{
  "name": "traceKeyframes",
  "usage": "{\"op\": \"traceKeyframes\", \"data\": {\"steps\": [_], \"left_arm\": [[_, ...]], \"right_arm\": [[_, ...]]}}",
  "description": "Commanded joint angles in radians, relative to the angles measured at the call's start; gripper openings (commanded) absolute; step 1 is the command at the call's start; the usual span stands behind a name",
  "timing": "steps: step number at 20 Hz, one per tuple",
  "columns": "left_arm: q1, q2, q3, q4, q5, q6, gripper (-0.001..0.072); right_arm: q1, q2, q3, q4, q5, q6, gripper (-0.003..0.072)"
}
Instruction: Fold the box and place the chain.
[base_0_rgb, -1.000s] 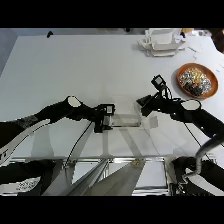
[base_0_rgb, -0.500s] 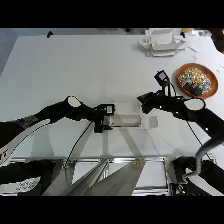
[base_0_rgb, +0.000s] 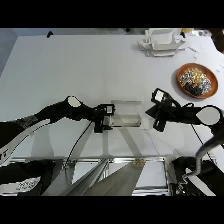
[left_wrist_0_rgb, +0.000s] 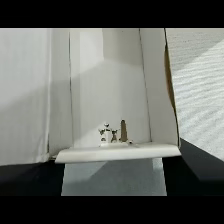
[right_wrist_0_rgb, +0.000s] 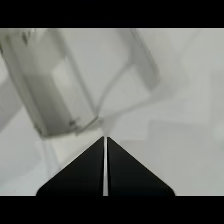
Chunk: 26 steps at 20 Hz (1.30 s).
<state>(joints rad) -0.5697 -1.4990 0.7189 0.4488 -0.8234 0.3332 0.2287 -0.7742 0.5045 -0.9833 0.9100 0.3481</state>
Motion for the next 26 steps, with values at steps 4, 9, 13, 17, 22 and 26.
{"op": "traceKeyframes", "data": {"steps": [4,9,13,17,22,26], "left_arm": [[0.001,0.000,0.000,0.000,0.000,0.000,0.0249],[0.001,0.000,0.000,0.001,0.000,0.000,0.0249],[0.001,0.000,0.000,0.000,0.000,0.000,0.0249],[0.001,0.000,0.000,0.000,0.000,0.000,0.0249],[0.001,0.000,0.000,0.000,0.000,0.000,0.0249],[0.001,0.000,0.000,0.000,0.000,0.000,0.0249]], "right_arm": [[0.003,-0.108,-0.015,-0.115,0.145,-0.227,0.0180],[0.005,-0.124,-0.017,-0.045,0.061,-0.402,0.0105],[0.005,-0.132,-0.033,0.034,-0.010,-0.538,0.0099],[0.005,-0.198,-0.038,0.095,-0.030,-0.594,0.0099],[0.005,-0.285,-0.038,0.170,-0.088,-0.624,0.0099],[0.005,-0.325,-0.038,0.301,-0.087,-0.694,0.0097]]}}
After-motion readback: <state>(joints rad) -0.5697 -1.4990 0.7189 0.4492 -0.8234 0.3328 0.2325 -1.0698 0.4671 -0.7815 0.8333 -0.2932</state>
